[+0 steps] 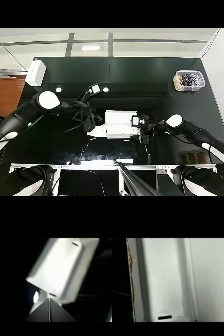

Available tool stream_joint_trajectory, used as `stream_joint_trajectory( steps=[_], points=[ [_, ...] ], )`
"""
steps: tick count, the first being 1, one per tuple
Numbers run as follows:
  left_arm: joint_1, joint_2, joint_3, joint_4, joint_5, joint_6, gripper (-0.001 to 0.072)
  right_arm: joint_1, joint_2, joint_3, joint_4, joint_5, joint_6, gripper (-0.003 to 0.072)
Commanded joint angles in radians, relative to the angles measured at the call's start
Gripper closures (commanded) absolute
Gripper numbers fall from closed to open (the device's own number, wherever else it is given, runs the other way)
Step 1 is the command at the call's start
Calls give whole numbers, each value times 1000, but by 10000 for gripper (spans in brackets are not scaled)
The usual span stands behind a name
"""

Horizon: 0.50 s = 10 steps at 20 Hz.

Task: Fold the box and place the chain.

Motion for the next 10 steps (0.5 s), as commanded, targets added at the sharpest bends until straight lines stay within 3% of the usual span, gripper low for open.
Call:
stream_joint_trajectory(
  steps=[1,2,3,4,5,7,10],
  points=[
    [10,95,-108,44,-114,-56,685,0,0,1,-2,3,-1,211],
    [17,115,-154,43,-75,-57,685,0,0,1,-2,3,-1,212],
    [22,129,-193,32,-27,-56,682,1,0,1,-2,3,-1,294],
    [21,134,-225,14,21,-52,636,0,0,1,-2,4,-1,455],
    [17,133,-244,4,58,-51,525,0,0,1,-2,5,-1,488],
    [-3,133,-259,7,157,-42,299,0,0,1,-2,6,-1,488],
    [-63,132,-259,5,304,144,260,0,0,1,-2,5,-1,488]
  ],
)
